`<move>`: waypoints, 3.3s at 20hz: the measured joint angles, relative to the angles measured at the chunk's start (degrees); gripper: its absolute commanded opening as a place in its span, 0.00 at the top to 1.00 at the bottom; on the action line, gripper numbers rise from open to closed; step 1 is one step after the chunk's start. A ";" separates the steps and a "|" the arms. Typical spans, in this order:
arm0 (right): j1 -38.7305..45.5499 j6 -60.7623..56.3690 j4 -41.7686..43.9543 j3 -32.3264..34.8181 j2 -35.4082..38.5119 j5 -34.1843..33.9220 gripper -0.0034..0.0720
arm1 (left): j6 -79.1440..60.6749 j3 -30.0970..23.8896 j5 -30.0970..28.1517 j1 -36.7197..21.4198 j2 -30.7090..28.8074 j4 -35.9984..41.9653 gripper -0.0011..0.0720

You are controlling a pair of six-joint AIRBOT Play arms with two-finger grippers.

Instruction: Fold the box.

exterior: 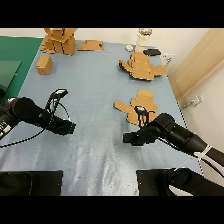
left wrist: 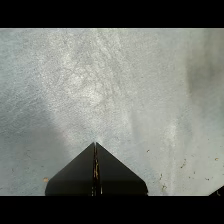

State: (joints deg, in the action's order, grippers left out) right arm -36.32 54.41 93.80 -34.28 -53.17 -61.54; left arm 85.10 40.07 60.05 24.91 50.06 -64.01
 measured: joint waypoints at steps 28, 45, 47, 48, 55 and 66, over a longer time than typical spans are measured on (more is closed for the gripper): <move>78.18 61.79 31.69 -19.65 -26.03 -5.40 0.32 | -13.51 0.00 -5.55 0.00 -0.02 2.21 0.97; 75.67 73.40 38.47 -20.74 -32.85 -12.00 0.49 | -13.75 0.00 -6.01 0.00 -0.02 12.70 0.96; 74.25 73.50 38.62 -20.74 -33.03 -12.68 0.49 | -13.77 0.00 -5.92 0.00 -0.02 13.31 0.96; 73.77 73.53 38.60 -20.74 -33.11 -13.05 0.49 | -13.79 0.00 -5.92 0.00 -0.02 13.46 0.96; 72.04 73.59 38.95 -19.89 -33.44 -14.03 0.55 | -13.97 0.00 -6.25 0.00 -0.02 14.12 0.97; 63.67 74.25 40.33 -18.95 -35.34 -12.17 0.96 | -12.63 0.00 -7.41 0.00 0.00 14.84 0.33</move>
State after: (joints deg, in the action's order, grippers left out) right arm 27.35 128.66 134.13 -53.23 -88.51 -73.71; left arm 72.47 40.07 52.64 24.91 50.06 -49.17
